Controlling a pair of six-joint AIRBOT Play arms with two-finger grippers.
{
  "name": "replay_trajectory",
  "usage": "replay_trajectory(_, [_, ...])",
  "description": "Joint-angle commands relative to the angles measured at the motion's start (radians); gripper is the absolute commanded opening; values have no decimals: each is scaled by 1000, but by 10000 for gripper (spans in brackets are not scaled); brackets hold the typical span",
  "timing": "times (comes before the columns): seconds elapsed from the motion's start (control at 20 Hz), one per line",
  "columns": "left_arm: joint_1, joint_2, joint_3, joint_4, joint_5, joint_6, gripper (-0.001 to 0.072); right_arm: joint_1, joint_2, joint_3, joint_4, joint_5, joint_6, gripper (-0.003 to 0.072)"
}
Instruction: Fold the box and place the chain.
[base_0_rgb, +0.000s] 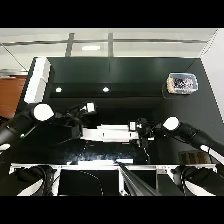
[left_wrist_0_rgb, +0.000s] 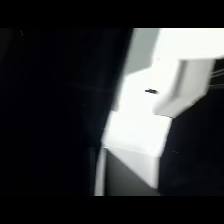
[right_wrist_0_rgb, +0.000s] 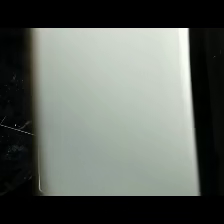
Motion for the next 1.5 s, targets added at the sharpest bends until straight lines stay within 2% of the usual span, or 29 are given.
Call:
replay_trajectory(0.0, [6, 79, -15, -105, -320, -245, 23, 1, -1, 0, 0, 0, -1, 420])
replay_trajectory(0.05, [-16, 78, -33, -200, -325, -276, 23, 1, -1, 0, 0, 0, -1, 420])
replay_trajectory(0.1, [-49, 77, -58, -299, -268, -283, 23, 1, -1, 0, 0, 0, -1, 420])
replay_trajectory(0.25, [-172, 65, -131, -477, 71, -281, 24, 1, -1, 0, 0, 0, -1, 420])
replay_trajectory(0.35, [-255, 33, -149, -521, 300, -281, 24, 1, -1, 0, 0, 0, -1, 420])
replay_trajectory(0.55, [-342, -26, -149, -553, 666, -280, 24, 1, -1, 0, 0, 0, -1, 420])
replay_trajectory(0.65, [-348, -67, -149, -554, 823, -282, 24, 1, -1, 0, 0, 0, -1, 420])
replay_trajectory(0.75, [-347, -113, -147, -561, 927, -282, 25, 1, -1, 0, 0, 0, -1, 420])
replay_trajectory(0.9, [-346, -173, -138, -529, 895, -266, 26, 0, -1, 0, 0, 0, -1, 420])
replay_trajectory(1.1, [-346, -206, -137, -478, 744, -266, 26, 1, -1, 0, 0, 0, -1, 420])
replay_trajectory(1.2, [-342, -215, -137, -350, 735, -268, 25, 1, -1, 0, 0, 0, -1, 420])
replay_trajectory(1.3, [-317, -215, -135, -342, 725, -278, 26, 1, -1, 0, 0, 0, 0, 420])
replay_trajectory(1.45, [-243, -214, -100, -291, 578, -274, 26, 1, -1, 0, 0, 0, -1, 420])
